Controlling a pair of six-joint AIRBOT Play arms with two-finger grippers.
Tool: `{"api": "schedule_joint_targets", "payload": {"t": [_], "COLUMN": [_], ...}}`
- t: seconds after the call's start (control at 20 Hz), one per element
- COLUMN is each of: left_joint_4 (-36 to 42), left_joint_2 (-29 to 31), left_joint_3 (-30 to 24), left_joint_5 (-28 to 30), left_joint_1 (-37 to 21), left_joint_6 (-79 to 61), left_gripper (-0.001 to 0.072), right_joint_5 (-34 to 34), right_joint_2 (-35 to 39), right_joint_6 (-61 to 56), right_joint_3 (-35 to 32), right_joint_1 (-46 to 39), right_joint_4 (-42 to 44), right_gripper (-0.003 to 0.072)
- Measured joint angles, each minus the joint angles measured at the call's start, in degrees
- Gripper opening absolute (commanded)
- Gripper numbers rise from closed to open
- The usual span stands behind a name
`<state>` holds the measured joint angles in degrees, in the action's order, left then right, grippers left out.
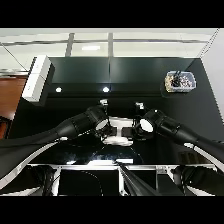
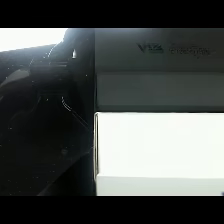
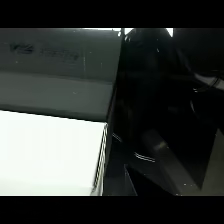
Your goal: Fold the box and place the chain.
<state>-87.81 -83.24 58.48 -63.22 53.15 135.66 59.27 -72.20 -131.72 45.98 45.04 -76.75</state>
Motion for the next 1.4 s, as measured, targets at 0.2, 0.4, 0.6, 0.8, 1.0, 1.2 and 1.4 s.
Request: {"api": "schedule_joint_targets", "payload": {"t": [0.2,0.4,0.6,0.8,1.0,1.2,1.4], "left_joint_4": [0.0,0.0,0.0,-0.1,0.0,0.0,-0.1], "left_joint_2": [0.0,0.0,0.0,0.0,0.0,0.0,0.0], "left_joint_3": [0.0,0.0,0.0,0.0,0.0,0.0,0.0], "left_joint_5": [0.0,0.0,0.0,0.0,0.0,0.0,0.0], "left_joint_1": [0.0,0.0,0.0,0.0,0.0,0.0,0.0], "left_joint_6": [0.1,0.1,0.1,0.1,0.0,0.0,0.0], "left_gripper": [0.0027,0.0027,0.0027,0.0027,0.0026,0.0027,0.0027], "right_joint_5": [0.1,-0.5,-0.9,-0.4,0.2,0.5,1.2], "right_joint_2": [-1.1,-1.5,-2.4,-3.6,-4.0,-4.1,-4.2], "right_joint_6": [-0.8,-1.8,-2.2,-2.3,-2.1,-1.8,-1.4], "right_joint_3": [0.1,0.2,0.8,1.7,2.0,2.0,2.0], "right_joint_1": [0.0,0.0,0.0,0.0,0.0,0.0,0.0], "right_joint_4": [0.1,0.3,0.2,0.2,0.0,0.0,-0.2], "right_gripper": [0.0307,0.0194,0.0188,0.0092,0.0007,0.0014,0.0261]}}
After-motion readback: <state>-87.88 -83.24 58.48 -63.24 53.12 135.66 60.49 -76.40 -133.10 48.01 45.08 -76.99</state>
